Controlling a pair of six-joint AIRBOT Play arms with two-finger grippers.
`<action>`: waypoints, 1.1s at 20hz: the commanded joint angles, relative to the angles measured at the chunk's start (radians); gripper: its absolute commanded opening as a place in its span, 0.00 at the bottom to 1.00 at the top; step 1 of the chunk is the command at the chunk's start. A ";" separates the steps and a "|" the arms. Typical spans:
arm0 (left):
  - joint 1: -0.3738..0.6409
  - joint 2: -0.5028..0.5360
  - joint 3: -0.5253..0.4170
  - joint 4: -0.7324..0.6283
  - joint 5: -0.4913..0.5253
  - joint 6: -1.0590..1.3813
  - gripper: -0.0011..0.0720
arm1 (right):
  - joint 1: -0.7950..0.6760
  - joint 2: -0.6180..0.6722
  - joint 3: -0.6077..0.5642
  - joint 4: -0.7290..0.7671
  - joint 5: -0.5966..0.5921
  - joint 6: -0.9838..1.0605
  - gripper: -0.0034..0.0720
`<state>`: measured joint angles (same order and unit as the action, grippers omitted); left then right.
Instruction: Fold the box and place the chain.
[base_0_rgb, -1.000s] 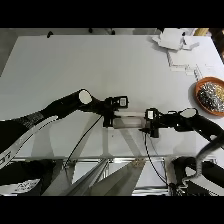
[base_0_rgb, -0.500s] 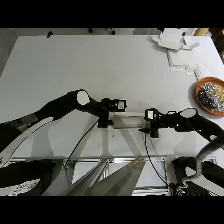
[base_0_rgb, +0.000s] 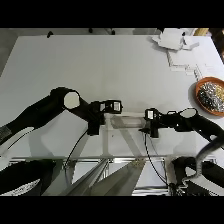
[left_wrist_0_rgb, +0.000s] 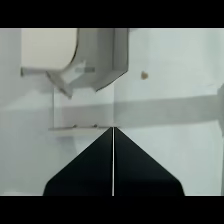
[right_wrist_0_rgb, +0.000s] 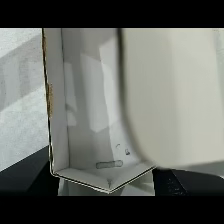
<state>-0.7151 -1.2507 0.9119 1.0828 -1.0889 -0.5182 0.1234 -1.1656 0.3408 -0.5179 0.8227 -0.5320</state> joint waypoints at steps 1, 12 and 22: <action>-0.104 0.011 0.001 -0.023 0.150 -0.027 0.02 | 0.000 0.000 0.000 -0.001 0.000 0.000 0.58; -0.082 -0.261 0.177 -0.050 0.539 -0.093 0.01 | 0.000 0.000 0.000 -0.001 0.001 0.000 0.58; -0.050 -0.226 0.179 0.016 0.376 -0.126 0.02 | 0.000 0.000 0.000 -0.001 0.000 0.000 0.58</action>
<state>-0.7765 -1.5333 1.0889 1.0508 -0.6113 -0.6155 0.1234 -1.1656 0.3408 -0.5186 0.8230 -0.5323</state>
